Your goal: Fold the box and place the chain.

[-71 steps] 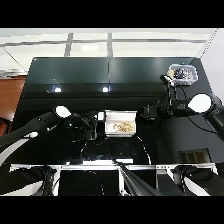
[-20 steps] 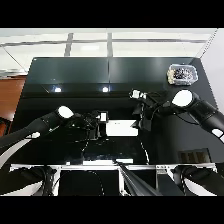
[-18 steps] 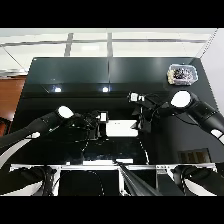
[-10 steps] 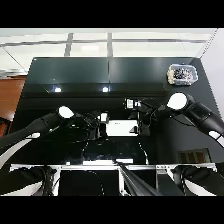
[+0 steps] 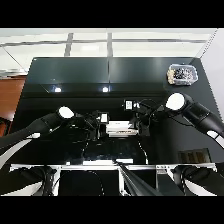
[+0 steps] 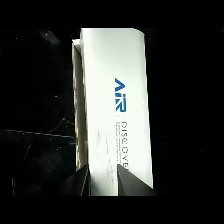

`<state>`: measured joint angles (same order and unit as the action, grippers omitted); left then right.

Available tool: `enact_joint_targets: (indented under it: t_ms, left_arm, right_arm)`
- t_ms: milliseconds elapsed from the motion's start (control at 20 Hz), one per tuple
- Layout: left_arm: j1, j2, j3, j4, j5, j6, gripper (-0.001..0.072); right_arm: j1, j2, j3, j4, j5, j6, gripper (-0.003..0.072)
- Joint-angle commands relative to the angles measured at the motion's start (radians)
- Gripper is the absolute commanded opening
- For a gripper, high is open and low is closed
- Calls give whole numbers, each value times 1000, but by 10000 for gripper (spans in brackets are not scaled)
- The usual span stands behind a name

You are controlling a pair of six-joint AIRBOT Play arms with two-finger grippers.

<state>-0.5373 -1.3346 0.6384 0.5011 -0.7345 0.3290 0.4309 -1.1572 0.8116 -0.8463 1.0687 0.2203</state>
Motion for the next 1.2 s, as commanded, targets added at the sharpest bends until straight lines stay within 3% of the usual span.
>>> enact_joint_targets:
  t_ms: [0,50,500,550,600,850,1150]
  left_arm:
    - [-1,-1,0,3,1,0,275]
    - [-1,-1,0,3,1,0,275]
    - [-1,-1,0,3,1,0,276]
    - [-1,-1,0,3,1,0,276]
    - [-1,-1,0,3,1,0,276]
    - [-1,-1,0,3,1,-1,276]
    - [-1,-1,0,3,1,-1,276]
  right_arm:
    - [0,-1,0,-3,4,8,148]
    - [0,-1,0,-3,5,8,121]
    - [6,-1,-22,-27,11,8,152]
    - [8,-1,-24,-26,11,8,296]
    - [8,-1,-24,-26,4,8,334]
    - [8,-2,-41,-24,0,13,332]
    - [7,29,-76,-18,0,203,332]
